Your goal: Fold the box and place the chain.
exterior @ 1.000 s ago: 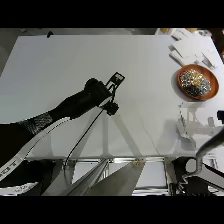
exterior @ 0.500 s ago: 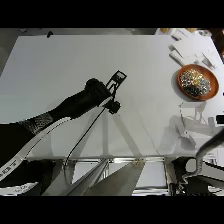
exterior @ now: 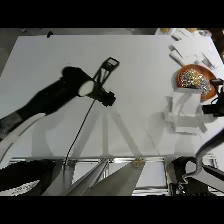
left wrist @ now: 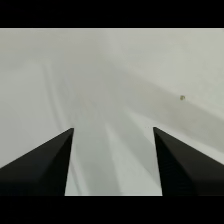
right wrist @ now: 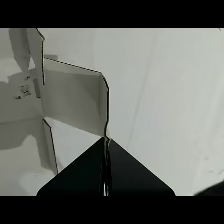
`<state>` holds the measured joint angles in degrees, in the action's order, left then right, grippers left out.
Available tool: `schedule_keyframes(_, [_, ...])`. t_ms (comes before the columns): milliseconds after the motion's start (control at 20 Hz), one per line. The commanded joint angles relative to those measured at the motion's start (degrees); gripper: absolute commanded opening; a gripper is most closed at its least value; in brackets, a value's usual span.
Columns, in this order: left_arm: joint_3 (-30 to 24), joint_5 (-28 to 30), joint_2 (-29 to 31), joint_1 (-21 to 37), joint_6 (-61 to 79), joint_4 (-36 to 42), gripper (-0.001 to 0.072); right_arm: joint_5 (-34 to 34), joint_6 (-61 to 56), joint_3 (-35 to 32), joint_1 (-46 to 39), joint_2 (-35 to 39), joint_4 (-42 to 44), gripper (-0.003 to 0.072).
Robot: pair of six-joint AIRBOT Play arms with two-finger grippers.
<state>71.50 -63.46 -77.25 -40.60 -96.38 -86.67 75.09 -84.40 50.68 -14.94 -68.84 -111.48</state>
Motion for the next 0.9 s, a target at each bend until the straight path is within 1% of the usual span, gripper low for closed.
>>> schedule_keyframes(0, [0.0, -9.4, 5.2, 7.3, 7.3, 10.1, 0.0577, 0.4, 1.7, -0.8, 9.6, 6.4, 13.8, 0.0018])
schedule_keyframes(100, [-0.1, -12.0, 6.3, 9.2, 9.5, 10.9, 0.0577, -1.9, 2.2, -3.6, 14.2, 11.7, 20.3, 0.0018])
schedule_keyframes(150, [-0.6, -10.9, 7.0, 9.6, 9.7, 11.6, 0.0577, -3.2, 2.2, -5.5, 16.1, 14.4, 22.1, 0.0018])
schedule_keyframes(200, [-1.7, -8.1, 7.9, 9.6, 10.3, 13.3, 0.0577, -4.7, 2.2, -7.6, 17.8, 17.4, 23.7, 0.0018])
schedule_keyframes(250, [-3.1, -5.2, 8.8, 9.6, 11.8, 16.2, 0.0577, -5.4, 2.2, -9.4, 18.9, 20.1, 25.3, 0.0018])
schedule_keyframes(300, [-5.0, -2.6, 9.6, 9.6, 14.4, 21.0, 0.0580, -6.1, 2.4, -11.2, 19.9, 22.9, 27.1, 0.0018])
schedule_keyframes(350, [-7.1, -0.8, 9.9, 9.6, 17.2, 25.1, 0.0675, -6.5, 2.4, -12.8, 20.7, 25.4, 29.0, 0.0018])
schedule_keyframes(400, [-9.5, 0.5, 9.9, 9.4, 20.9, 29.2, 0.0704, -7.0, 2.5, -14.2, 21.3, 27.9, 30.6, 0.0018])
schedule_keyframes(550, [-17.7, 2.7, 9.8, 9.4, 34.7, 40.9, 0.0701, -6.5, 3.8, -16.4, 22.6, 33.8, 32.9, 0.0018])
schedule_keyframes(650, [-22.1, 6.2, 8.9, 9.4, 41.7, 47.4, 0.0695, -5.5, 5.0, -16.5, 22.7, 36.4, 33.1, 0.0018])
schedule_keyframes(700, [-23.1, 8.0, 7.5, 9.4, 44.0, 49.6, 0.0695, -5.1, 5.3, -16.5, 22.7, 37.0, 33.1, 0.0018])
schedule_keyframes(750, [-23.2, 9.2, 5.8, 9.4, 45.8, 51.2, 0.0696, -4.5, 5.5, -16.5, 22.7, 37.4, 33.1, 0.0018])
schedule_keyframes(850, [-23.2, 12.6, 1.7, 9.4, 52.2, 57.4, 0.0697, -3.6, 6.0, -16.5, 22.7, 37.5, 33.2, 0.0018])
